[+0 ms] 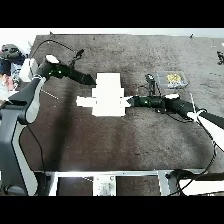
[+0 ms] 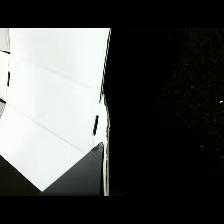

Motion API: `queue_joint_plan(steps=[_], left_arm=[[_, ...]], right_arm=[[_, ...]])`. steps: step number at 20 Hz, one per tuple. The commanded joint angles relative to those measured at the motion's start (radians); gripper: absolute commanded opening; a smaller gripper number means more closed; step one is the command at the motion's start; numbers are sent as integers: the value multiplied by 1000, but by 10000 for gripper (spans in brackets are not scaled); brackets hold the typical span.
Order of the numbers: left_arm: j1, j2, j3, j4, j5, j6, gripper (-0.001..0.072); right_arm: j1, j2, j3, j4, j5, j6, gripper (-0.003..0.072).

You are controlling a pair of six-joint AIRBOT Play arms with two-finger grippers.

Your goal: Fold the box and place the chain.

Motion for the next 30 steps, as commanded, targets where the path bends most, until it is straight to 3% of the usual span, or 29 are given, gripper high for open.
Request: queue_joint_plan(steps=[1,10,11,15,16,18,19,23,24,25,26,27,30], left_arm=[[-3,-55,26,-73,-63,29,563],[-22,-100,25,-108,-136,62,530],[-22,-100,25,-119,-137,63,481],[-40,-102,26,-133,-156,94,475],[-44,-103,26,-116,-160,99,404],[-43,-103,26,-107,-158,114,401],[-41,-103,26,-106,-161,114,296],[-42,-103,26,-107,-170,151,13],[-42,-103,26,-107,-177,180,11],[-42,-103,26,-107,-183,214,11],[-42,-103,26,-108,-185,255,10],[-42,-103,26,-113,-185,296,10],[-42,-102,26,-167,-181,518,9]], right_arm=[[1,0,1,-12,5,-1,13],[0,0,0,-29,12,-1,13],[0,0,1,-29,11,-1,13],[0,0,0,-37,11,0,12],[0,0,1,-37,11,0,13],[0,0,0,-39,11,0,13],[0,0,0,-39,11,0,13],[0,0,1,-40,11,-2,14],[0,2,0,-48,11,-2,51],[-1,6,1,-55,11,-2,307],[-6,16,1,-55,11,-2,493],[-18,32,1,-55,10,-2,406],[-79,95,1,-54,8,-1,387]])
